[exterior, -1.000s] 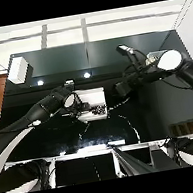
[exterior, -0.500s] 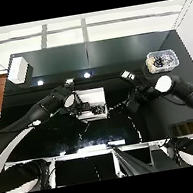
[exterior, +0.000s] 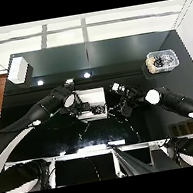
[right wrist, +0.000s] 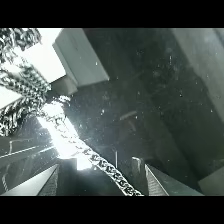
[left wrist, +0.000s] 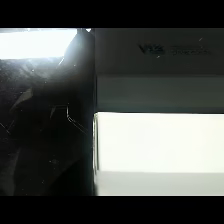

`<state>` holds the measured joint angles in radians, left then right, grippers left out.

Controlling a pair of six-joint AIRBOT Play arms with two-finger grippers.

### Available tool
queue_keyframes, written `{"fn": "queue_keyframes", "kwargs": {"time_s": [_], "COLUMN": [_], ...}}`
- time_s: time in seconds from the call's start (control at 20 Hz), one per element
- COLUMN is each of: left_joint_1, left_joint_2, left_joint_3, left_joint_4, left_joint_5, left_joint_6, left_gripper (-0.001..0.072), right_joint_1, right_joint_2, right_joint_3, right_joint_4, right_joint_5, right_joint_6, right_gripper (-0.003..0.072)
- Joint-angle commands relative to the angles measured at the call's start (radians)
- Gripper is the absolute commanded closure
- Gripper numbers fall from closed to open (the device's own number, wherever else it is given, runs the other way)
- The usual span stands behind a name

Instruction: Fold the box and place the chain.

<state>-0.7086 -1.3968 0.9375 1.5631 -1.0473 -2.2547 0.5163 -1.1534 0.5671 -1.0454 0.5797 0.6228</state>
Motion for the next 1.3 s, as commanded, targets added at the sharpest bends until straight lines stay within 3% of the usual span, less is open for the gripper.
{"fn": "queue_keyframes", "kwargs": {"time_s": [0.0,0.15,0.25,0.3,0.35,0.4,0.55,0.6,0.9,1.05,1.25], "left_joint_1": [0.000,0.000,0.000,0.000,0.000,0.000,0.000,0.000,0.000,0.000,0.000], "left_joint_2": [0.000,0.000,0.000,0.000,0.000,0.000,0.000,0.000,0.000,0.000,0.000], "left_joint_3": [0.001,0.001,0.001,0.001,0.001,0.001,0.001,0.001,0.001,0.001,0.001], "left_joint_4": [0.000,0.000,0.000,0.000,0.000,0.000,0.000,0.000,0.000,0.000,0.000], "left_joint_5": [-0.001,-0.002,-0.006,-0.006,-0.006,-0.005,-0.006,-0.006,-0.009,-0.009,-0.009], "left_joint_6": [0.000,0.000,0.000,0.000,0.000,0.000,0.000,0.000,0.000,0.000,0.000], "left_gripper": [0.0676,0.0676,0.0676,0.0676,0.0676,0.0676,0.0676,0.0676,0.0676,0.0676,0.0676], "right_joint_1": [0.009,0.009,0.009,0.009,0.009,0.009,0.009,0.009,0.009,0.000,-0.011], "right_joint_2": [-0.007,-0.034,-0.045,-0.045,-0.045,-0.045,-0.045,-0.044,0.009,0.115,0.285], "right_joint_3": [-0.002,-0.002,-0.002,-0.002,-0.002,-0.002,-0.002,0.000,0.021,0.039,0.154], "right_joint_4": [-0.003,-0.002,-0.002,-0.003,-0.003,-0.003,-0.003,-0.003,-0.003,-0.005,-0.003], "right_joint_5": [-0.026,-0.023,-0.024,-0.027,-0.027,-0.026,-0.026,-0.017,0.071,0.153,0.294], "right_joint_6": [-0.014,-0.014,-0.013,-0.013,-0.014,-0.013,-0.009,-0.008,0.108,0.160,0.217], "right_gripper": [0.0089,0.0089,0.0218,0.0220,0.0267,0.0415,0.0470,0.0658,0.0654,0.0654,0.0655]}}
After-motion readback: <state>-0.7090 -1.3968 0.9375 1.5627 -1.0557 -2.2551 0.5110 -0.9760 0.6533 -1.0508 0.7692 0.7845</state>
